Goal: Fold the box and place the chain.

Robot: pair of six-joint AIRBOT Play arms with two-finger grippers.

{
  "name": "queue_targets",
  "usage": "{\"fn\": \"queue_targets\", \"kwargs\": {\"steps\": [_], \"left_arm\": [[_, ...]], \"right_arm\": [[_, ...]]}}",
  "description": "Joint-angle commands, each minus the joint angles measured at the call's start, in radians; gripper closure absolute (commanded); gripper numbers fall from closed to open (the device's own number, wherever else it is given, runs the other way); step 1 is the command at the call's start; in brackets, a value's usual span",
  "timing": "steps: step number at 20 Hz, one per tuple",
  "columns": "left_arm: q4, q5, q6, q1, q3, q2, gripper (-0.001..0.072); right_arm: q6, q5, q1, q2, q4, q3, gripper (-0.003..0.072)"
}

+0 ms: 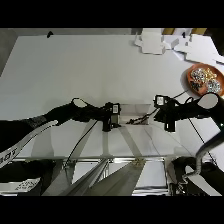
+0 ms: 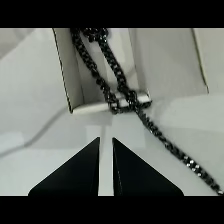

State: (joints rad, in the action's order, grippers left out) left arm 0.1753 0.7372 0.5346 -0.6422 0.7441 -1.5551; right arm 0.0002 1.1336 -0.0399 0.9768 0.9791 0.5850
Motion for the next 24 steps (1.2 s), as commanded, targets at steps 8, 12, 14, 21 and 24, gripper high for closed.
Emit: {"fn": "queue_targets", "kwargs": {"steps": [8, 12, 14, 21, 24], "left_arm": [[0.0, 0.0, 0.0, 0.0, 0.0, 0.0, 0.0499], [0.0, 0.0, 0.0, 0.0, 0.0, 0.0, 0.0499], [0.0, 0.0, 0.0, 0.0, 0.0, 0.0, 0.0499], [0.0, 0.0, 0.0, 0.0, 0.0, 0.0, 0.0499], [0.0, 0.0, 0.0, 0.0, 0.0, 0.0, 0.0499]], "right_arm": [[-0.095, -0.068, -0.05, 0.044, -0.052, -0.002, 0.0577], [-0.095, -0.057, -0.054, 0.063, -0.051, -0.002, 0.0577], [-0.095, -0.056, -0.068, 0.072, -0.05, -0.002, 0.0579], [-0.013, -0.056, -0.072, 0.048, 0.089, -0.002, 0.0671], [0.058, -0.053, -0.072, -0.009, 0.166, 0.003, 0.0671]]}}
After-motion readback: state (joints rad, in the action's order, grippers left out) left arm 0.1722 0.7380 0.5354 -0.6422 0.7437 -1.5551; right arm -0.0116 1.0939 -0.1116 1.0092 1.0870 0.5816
